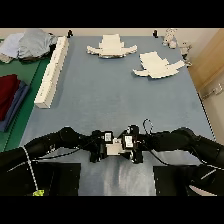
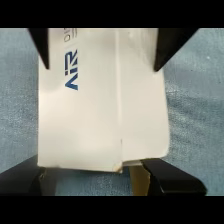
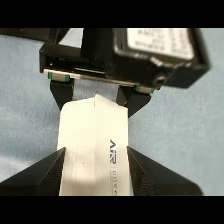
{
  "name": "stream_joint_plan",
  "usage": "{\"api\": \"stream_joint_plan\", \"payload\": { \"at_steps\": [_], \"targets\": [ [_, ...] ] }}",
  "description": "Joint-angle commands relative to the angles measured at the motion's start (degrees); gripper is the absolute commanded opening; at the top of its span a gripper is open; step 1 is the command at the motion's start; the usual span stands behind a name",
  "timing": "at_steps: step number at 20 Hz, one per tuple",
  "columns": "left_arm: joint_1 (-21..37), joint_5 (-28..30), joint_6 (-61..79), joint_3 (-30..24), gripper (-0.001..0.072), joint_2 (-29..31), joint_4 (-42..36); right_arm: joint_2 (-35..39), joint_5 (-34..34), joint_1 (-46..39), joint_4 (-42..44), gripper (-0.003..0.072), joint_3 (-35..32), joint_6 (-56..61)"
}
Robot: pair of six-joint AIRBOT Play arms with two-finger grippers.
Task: Fold the box.
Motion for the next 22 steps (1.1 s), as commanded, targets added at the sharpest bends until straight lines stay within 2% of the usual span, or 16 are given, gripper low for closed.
{"api": "stream_joint_plan", "payload": {
  "at_steps": [1, 4, 11, 13, 22],
  "targets": [
    [0.04, 0.02, -0.02, 0.04, 0.0612, 0.00, -0.02, 4.26, -0.04, 0.07, 0.04, 0.0600, -0.02, 4.26],
    [0.04, 0.02, -0.02, 0.04, 0.0611, 0.00, -0.02, 6.08, -0.07, 0.07, -0.04, 0.0593, -0.07, 9.44],
    [0.04, 0.02, -0.04, 0.04, 0.0611, 0.00, -0.04, 1.01, 5.09, -0.09, -3.91, 0.0580, -0.50, 9.31],
    [0.04, 0.02, -0.02, 0.04, 0.0611, 0.00, -0.02, 0.85, 5.64, -0.09, -4.79, 0.0525, -0.42, 9.25],
    [0.04, 0.02, -0.04, 0.04, 0.0612, 0.00, -0.02, 2.12, 3.41, 0.35, -7.23, 0.0521, 0.20, 9.11]
  ]
}}
